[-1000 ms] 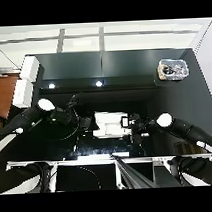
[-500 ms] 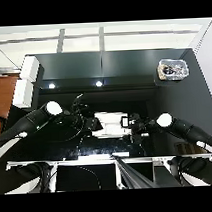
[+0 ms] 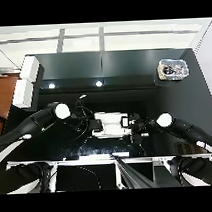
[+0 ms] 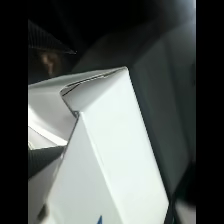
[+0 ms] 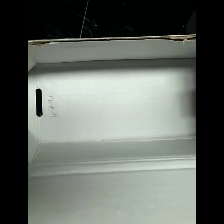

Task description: Fold the box and place the chain.

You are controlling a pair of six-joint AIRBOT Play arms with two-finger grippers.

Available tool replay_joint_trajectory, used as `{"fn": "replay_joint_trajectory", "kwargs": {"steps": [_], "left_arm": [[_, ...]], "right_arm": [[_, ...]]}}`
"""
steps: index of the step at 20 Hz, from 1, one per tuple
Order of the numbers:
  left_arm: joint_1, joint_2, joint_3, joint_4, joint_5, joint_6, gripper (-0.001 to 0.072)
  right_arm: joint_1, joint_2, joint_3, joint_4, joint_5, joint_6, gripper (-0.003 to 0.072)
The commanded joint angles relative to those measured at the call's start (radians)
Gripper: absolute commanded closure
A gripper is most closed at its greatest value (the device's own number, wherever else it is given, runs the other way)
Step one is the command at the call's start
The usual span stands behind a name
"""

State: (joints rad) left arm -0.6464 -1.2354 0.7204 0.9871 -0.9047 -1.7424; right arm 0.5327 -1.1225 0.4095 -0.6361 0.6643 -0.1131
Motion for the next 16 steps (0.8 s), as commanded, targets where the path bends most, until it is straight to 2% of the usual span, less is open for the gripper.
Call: {"fn": "replay_joint_trajectory", "kwargs": {"steps": [1,10,11,12,13,16], "left_arm": [[-0.08,0.0,0.063,0.183,0.004,-0.202,0.0091],[-0.103,0.0,0.081,0.175,-0.055,-0.23,0.0092],[-0.103,0.0,0.081,0.175,-0.055,-0.23,0.0105],[-0.103,0.0,0.081,0.175,-0.055,-0.229,0.0198],[-0.107,0.001,0.082,0.176,-0.055,-0.229,0.0228],[-0.134,0.0,0.097,0.176,-0.049,-0.23,0.0228]], "right_arm": [[0.0,0.0,0.0,0.0,0.0,0.0,0.0209],[0.0,0.0,0.0,0.0,0.0,0.0,0.0209],[0.0,0.0,0.0,0.0,0.0,0.0,0.0209],[0.0,0.0,0.0,0.0,0.0,0.0,0.0209],[0.0,0.0,0.0,0.0,0.0,0.0,0.0209],[0.0,0.0,0.0,0.0,0.0,0.0,0.021]]}}
